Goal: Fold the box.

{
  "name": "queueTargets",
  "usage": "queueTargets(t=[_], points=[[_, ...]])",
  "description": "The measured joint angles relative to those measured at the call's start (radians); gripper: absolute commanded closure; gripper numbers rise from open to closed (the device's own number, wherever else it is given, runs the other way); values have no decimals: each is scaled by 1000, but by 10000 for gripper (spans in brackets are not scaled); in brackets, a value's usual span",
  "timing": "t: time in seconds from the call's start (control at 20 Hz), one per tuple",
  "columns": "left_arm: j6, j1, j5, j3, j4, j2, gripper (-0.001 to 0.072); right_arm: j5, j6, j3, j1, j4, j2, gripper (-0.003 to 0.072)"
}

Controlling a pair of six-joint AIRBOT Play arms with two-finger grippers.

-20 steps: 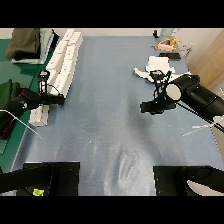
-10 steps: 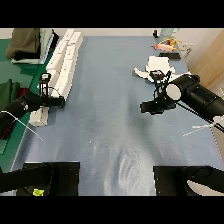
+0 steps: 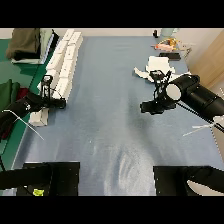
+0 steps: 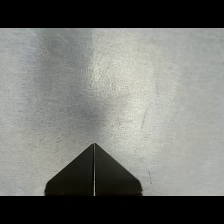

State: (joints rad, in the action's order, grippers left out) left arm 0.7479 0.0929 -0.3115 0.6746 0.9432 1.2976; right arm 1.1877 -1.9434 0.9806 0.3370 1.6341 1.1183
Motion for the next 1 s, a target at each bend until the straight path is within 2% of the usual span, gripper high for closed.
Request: queueTargets(t=[0.1, 0.15, 0.2, 0.4, 0.6, 0.95, 1.0], points=[[0, 0, -2, 0, 0, 4, 283, 0, 0, 0, 0, 0, 0, 685], [0, 0, -2, 0, 0, 4, 97, 0, 0, 0, 0, 0, 0, 684], [1, 0, -3, 0, 1, 4, 2, 0, 0, 0, 0, 0, 0, 684], [17, 0, -15, 0, 0, -2, 2, 0, 0, 0, 0, 0, 0, 685], [31, 16, -90, 0, 12, -67, 2, 0, 0, 0, 0, 0, 0, 685], [31, 100, -343, 5, 66, -293, 5, 0, 1, 0, 0, -4, 0, 684], [32, 107, -385, 6, 72, -330, 87, 0, 1, 0, 0, -10, 0, 684]])
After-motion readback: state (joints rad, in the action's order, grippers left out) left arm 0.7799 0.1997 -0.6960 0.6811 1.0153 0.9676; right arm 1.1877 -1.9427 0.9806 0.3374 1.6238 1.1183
